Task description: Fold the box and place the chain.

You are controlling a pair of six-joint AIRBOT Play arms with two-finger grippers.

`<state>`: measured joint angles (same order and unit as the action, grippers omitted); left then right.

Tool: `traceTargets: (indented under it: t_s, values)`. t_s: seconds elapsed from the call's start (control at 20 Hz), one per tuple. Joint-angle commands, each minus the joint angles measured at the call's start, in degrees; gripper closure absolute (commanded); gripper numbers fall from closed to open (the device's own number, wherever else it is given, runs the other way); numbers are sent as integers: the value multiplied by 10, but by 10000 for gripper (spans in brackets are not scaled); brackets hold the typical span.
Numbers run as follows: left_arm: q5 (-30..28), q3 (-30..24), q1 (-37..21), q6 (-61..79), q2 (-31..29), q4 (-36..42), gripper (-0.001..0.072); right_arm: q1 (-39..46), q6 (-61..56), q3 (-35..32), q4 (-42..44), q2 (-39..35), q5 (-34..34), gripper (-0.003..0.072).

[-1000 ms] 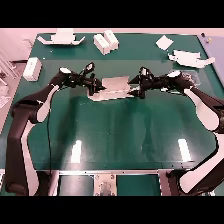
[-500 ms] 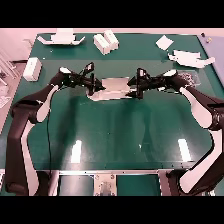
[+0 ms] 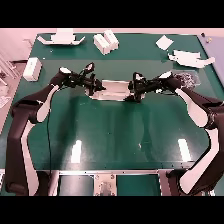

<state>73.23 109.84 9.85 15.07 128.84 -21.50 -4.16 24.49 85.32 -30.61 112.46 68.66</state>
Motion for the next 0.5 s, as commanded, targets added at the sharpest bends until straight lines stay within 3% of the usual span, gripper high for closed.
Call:
traceTargets:
  t_s: [0.0,0.45]
  values:
    - [-2,0,0,-1,0,0,688,-3,-3,0,14,1,1,70]
    - [-2,0,0,-1,0,0,688,-4,-20,1,45,24,0,70]
